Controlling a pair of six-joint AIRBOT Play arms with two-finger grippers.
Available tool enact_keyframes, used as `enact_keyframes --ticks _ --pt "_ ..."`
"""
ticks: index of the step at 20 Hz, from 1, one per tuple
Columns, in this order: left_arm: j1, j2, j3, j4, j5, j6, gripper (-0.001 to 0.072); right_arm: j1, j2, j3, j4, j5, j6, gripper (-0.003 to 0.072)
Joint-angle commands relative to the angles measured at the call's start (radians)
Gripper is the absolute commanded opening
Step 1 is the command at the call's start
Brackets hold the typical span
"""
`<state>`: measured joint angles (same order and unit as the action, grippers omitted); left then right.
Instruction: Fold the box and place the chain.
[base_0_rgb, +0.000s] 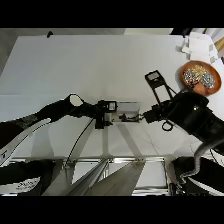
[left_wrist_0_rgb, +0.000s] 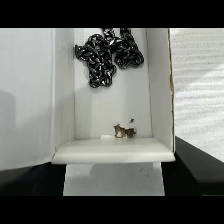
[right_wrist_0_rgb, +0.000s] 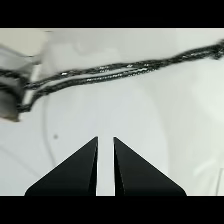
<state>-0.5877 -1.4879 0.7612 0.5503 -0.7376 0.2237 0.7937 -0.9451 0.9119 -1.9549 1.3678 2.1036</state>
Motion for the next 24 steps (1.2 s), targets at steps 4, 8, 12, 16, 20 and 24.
enact_keyframes --ticks 4,8,12,16,20,24 --pt "0.000 0.001 0.000 0.000 0.000 0.000 0.0013 -0.256 0.017 0.000 0.019 -0.077 0.011 0.0137" --pt "0.000 0.000 0.000 0.000 0.000 0.000 0.0013 -0.423 0.016 0.000 0.149 -0.158 -0.068 0.0233" --pt "0.000 0.000 0.000 0.000 0.000 0.000 0.0013 -0.508 0.006 0.000 0.167 -0.183 -0.093 0.0240" --pt "0.000 0.001 0.000 0.000 0.000 0.000 0.0013 -0.521 -0.053 0.000 0.226 -0.187 -0.098 0.0296" --pt "0.000 0.001 0.000 0.000 0.000 0.000 0.0013 -0.521 -0.133 0.000 0.230 -0.225 -0.100 0.0296" --pt "0.000 0.001 0.000 0.000 0.000 0.000 0.0013 -0.521 -0.197 0.000 0.231 -0.238 -0.100 0.0296"
